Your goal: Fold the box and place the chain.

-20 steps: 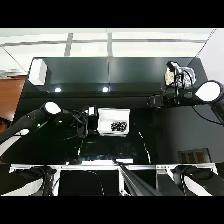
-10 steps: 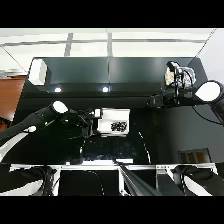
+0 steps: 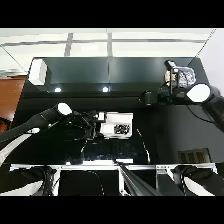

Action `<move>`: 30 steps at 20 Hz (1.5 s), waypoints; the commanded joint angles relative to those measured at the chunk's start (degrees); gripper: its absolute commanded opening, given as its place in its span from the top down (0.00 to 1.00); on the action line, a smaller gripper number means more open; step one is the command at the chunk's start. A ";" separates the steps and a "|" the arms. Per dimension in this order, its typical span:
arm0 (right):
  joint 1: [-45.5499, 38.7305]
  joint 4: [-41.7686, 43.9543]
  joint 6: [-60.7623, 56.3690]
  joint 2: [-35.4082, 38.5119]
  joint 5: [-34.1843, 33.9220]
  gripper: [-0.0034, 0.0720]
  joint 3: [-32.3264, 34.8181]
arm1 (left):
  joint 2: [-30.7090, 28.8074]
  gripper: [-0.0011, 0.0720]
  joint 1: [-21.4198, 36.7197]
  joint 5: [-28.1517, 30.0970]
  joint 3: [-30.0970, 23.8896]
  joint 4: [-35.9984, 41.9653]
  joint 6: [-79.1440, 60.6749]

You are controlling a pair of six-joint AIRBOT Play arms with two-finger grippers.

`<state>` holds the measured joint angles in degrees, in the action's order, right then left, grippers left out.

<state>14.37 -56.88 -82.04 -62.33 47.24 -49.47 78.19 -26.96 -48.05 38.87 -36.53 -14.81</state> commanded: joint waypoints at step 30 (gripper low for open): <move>12.72 5.84 60.48 -8.68 10.10 0.02 -2.86 | 0.04 0.49 -0.17 4.52 0.07 -0.04 3.32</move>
